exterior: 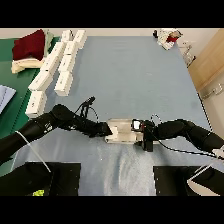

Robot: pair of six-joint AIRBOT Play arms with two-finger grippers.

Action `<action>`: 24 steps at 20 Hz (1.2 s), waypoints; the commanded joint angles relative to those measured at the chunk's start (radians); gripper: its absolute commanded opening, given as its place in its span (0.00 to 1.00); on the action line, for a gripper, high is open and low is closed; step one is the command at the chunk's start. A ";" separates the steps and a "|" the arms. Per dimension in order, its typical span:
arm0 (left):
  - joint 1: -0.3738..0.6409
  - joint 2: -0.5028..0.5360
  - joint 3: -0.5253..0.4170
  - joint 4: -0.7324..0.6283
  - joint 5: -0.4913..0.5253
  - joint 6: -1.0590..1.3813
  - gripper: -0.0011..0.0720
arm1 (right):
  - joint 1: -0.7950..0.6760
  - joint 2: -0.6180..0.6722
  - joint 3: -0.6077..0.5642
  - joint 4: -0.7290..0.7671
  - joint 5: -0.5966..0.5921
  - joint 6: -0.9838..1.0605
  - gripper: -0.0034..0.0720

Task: Fold the box.

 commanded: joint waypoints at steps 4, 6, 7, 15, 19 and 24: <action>-0.172 -0.003 0.120 0.452 0.042 -0.478 0.64 | 0.000 0.001 0.000 0.000 0.000 0.000 0.73; -0.204 -0.022 0.143 0.513 0.010 -0.549 0.64 | 0.000 0.001 0.000 0.000 0.000 0.000 0.73; -0.221 -0.036 0.156 0.530 0.000 -0.571 0.64 | 0.000 0.001 0.000 0.000 0.000 0.000 0.73; -0.351 -0.167 0.298 0.723 -0.100 -0.786 0.64 | 0.000 0.001 0.000 0.000 0.000 0.000 0.73; -0.409 -0.230 0.332 0.757 -0.142 -0.862 0.64 | 0.000 0.001 0.000 0.000 0.000 0.000 0.73; -0.461 -0.299 0.413 0.853 -0.201 -0.956 0.64 | 0.000 0.001 0.000 0.000 0.000 0.000 0.73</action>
